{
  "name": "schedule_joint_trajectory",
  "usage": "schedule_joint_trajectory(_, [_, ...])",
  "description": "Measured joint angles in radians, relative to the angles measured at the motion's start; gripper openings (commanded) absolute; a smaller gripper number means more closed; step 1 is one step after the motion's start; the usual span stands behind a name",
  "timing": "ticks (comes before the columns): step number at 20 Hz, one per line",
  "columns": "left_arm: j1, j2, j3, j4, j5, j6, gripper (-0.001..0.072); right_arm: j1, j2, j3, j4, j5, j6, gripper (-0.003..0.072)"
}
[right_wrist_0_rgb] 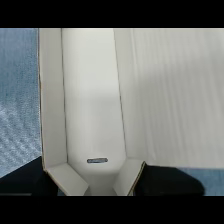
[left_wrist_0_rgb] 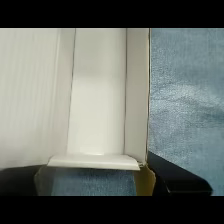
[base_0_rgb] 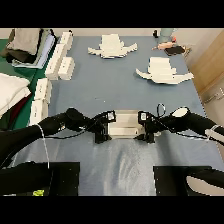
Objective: Fold the box.
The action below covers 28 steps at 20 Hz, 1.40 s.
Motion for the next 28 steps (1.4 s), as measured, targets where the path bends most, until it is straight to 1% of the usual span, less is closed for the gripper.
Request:
schedule_joint_trajectory(13, [0.001, 0.000, -0.009, -0.006, 0.001, -0.010, 0.0720, 0.000, 0.000, 0.000, 0.000, 0.000, 0.000, 0.0599])
schedule_joint_trajectory(14, [0.001, 0.000, -0.009, -0.010, 0.001, -0.010, 0.0698, 0.000, 0.000, 0.000, 0.000, 0.000, 0.000, 0.0599])
schedule_joint_trajectory(15, [0.001, 0.000, -0.009, -0.010, 0.001, -0.009, 0.0608, 0.000, 0.000, 0.000, 0.000, 0.000, 0.000, 0.0599])
schedule_joint_trajectory(28, [-0.001, 0.000, -0.008, -0.015, 0.002, -0.007, 0.0612, 0.000, 0.000, 0.000, 0.000, 0.000, 0.000, 0.0600])
